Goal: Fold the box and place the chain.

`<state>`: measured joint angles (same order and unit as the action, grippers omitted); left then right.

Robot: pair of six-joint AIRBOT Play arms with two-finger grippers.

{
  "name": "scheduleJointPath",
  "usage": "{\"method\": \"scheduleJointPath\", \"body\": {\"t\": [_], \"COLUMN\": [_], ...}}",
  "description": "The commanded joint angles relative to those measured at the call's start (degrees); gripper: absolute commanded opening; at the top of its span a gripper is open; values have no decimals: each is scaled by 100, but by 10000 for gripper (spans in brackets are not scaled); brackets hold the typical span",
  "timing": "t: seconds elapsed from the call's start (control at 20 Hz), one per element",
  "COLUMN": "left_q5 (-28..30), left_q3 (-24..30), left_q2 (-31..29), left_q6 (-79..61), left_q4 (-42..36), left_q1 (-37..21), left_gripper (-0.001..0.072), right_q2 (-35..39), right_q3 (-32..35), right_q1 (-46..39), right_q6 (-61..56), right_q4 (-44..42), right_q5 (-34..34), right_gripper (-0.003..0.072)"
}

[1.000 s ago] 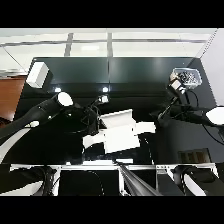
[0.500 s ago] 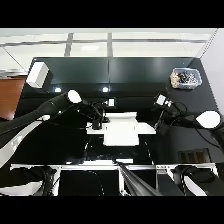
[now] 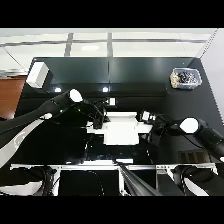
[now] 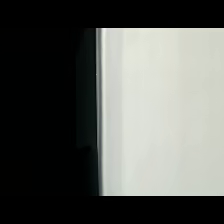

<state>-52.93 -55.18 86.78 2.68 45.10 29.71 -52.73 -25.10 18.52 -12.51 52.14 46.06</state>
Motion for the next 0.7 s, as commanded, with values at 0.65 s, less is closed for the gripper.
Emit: {"method": "scheduleJointPath", "body": {"t": [0.65], "left_q5": [-81], "left_q3": [-149], "left_q2": [140], "left_q6": [529], "left_q4": [306], "left_q1": [13], "left_gripper": [26], "right_q2": [-149], "right_q3": [24], "right_q1": [1231], "right_q6": [868], "right_q4": [186], "right_q5": [-485], "right_gripper": [697]}}
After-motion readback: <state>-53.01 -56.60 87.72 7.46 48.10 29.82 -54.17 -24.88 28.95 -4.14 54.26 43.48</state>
